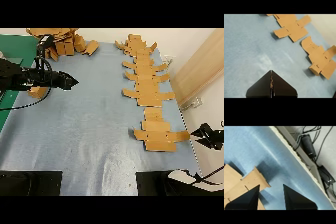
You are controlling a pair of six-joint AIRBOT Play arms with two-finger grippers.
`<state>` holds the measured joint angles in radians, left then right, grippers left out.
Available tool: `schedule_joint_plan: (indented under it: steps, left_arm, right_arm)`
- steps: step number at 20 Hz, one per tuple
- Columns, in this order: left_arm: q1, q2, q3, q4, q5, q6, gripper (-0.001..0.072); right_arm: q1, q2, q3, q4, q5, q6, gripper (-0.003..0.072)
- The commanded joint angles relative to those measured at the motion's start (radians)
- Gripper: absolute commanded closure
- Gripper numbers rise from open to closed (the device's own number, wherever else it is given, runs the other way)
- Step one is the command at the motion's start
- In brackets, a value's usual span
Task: Fold the box.
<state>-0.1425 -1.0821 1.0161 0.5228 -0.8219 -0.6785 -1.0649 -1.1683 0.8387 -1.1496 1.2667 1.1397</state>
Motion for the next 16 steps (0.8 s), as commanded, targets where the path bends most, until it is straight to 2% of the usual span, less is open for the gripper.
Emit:
schedule_joint_plan:
  steps: [1, 7, 11, 13, 14, 15, 16]
  left_arm:
    - [-0.002, -0.001, 0.001, 0.000, -0.008, -0.030, 0.0696]
    - [-0.001, -0.001, 0.001, 0.000, -0.014, -0.098, 0.0697]
    - [0.001, -0.001, 0.001, 0.001, -0.023, -0.232, 0.0695]
    - [0.006, -0.001, 0.001, 0.001, -0.040, -0.342, 0.0695]
    - [0.010, -0.001, 0.001, 0.001, -0.058, -0.367, 0.0696]
    - [0.013, -0.001, 0.001, 0.001, -0.079, -0.372, 0.0695]
    - [0.020, -0.001, 0.001, 0.003, -0.098, -0.388, 0.0695]
  right_arm:
    - [-0.005, -0.042, -0.001, 0.121, 0.013, -0.107, 0.0207]
    - [0.003, -0.087, -0.001, 0.109, 0.027, -0.112, 0.0208]
    - [0.084, -0.112, -0.004, 0.072, 0.076, -0.082, 0.0222]
    - [0.135, -0.114, -0.016, 0.062, 0.085, -0.082, 0.0505]
    - [0.166, -0.115, -0.021, 0.064, 0.085, -0.082, 0.0615]
    - [0.197, -0.114, -0.020, 0.070, 0.085, -0.082, 0.0685]
    - [0.226, -0.114, -0.021, 0.084, 0.091, -0.082, 0.0685]
